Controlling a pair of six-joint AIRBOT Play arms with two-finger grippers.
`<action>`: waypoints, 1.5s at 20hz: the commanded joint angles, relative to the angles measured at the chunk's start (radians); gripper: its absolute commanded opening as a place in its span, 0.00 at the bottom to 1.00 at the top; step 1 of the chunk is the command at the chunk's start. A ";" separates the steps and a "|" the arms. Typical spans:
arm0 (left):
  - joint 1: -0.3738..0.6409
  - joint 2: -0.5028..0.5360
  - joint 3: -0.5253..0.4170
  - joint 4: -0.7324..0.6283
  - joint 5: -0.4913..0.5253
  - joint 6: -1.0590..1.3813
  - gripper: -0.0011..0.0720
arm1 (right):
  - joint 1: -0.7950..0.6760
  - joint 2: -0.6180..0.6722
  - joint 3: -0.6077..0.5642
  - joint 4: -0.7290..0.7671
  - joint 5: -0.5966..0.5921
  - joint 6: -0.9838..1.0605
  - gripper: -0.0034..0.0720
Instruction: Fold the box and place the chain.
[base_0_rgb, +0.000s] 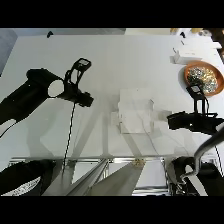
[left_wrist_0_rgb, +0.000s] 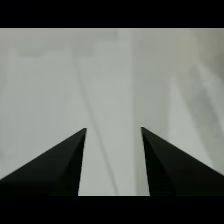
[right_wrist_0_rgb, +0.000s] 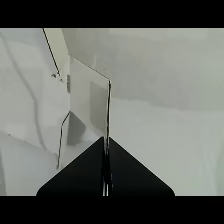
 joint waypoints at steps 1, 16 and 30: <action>0.009 -0.072 0.000 -0.433 0.206 0.399 0.59 | 0.004 0.009 -0.005 0.011 0.023 -0.002 0.06; 0.194 -0.512 0.098 -1.175 -0.124 1.003 0.72 | 0.004 0.009 -0.005 0.056 0.038 -0.010 0.06; 0.026 -0.550 0.100 -1.265 -0.005 1.235 0.06 | 0.004 0.009 -0.005 0.056 0.048 -0.035 0.06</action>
